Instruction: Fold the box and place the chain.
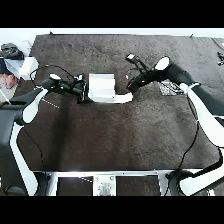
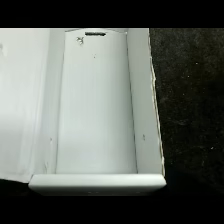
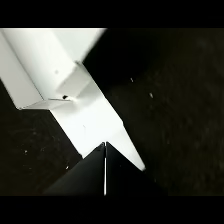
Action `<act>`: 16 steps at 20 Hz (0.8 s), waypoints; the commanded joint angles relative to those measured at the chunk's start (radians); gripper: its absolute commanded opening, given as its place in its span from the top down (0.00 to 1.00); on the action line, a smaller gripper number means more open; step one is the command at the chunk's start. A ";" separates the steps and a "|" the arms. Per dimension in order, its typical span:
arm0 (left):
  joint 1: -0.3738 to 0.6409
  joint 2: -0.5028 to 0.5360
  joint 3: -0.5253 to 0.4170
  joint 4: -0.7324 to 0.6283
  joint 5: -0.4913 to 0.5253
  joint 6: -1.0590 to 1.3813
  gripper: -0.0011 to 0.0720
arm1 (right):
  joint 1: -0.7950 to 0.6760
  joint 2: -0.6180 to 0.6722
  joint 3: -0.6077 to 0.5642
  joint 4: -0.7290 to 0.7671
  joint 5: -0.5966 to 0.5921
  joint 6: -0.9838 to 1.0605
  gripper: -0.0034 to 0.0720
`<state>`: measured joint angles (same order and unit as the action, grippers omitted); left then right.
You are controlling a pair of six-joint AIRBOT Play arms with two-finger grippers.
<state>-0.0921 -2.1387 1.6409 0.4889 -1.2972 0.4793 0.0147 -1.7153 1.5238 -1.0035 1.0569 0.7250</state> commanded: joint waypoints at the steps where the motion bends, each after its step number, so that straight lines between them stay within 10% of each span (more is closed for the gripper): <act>1: 0.000 0.000 0.000 0.000 0.000 0.000 0.43 | -0.078 0.014 -0.014 0.003 0.064 0.303 0.95; 16: 0.000 0.000 0.000 0.000 0.000 0.000 0.43 | -0.126 -0.037 -0.398 0.592 -0.180 0.094 0.95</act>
<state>-0.0921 -2.1387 1.6409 0.4889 -1.2976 0.4793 -0.1242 -1.7271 1.1530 -0.5674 0.8719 0.8936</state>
